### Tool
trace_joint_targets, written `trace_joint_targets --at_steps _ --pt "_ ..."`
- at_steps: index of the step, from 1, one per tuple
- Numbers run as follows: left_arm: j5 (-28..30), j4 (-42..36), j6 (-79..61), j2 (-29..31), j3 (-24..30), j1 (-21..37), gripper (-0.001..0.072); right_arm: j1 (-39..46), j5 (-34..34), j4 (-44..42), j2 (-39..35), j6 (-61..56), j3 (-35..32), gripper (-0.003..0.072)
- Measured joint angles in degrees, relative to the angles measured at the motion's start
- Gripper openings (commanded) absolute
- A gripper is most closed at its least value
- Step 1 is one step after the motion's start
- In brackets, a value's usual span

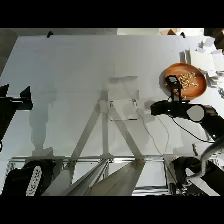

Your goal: Fold the box and place the chain.

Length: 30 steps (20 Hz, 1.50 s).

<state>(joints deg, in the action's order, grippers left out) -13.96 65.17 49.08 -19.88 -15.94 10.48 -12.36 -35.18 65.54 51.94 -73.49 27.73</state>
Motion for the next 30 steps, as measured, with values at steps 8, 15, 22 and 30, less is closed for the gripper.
trace_joint_targets --at_steps 8,15,22,30 --pt "0.31 -4.46 0.96 0.02 0.00 -0.15 0.0691 0.00 0.17 0.11 0.00 0.02 0.00 0.0012" --pt "0.44 -21.03 5.92 0.02 0.00 -0.17 0.0629 -0.02 0.17 0.13 0.00 0.02 0.00 0.0012" --pt "-13.03 -20.37 6.43 -3.32 -0.07 -0.20 0.0410 -0.02 0.20 0.15 0.00 0.02 0.00 0.0012" --pt "-20.48 -11.47 3.91 -26.77 -16.00 -9.44 0.0575 -0.02 0.22 0.15 0.00 0.02 -0.02 0.0012"
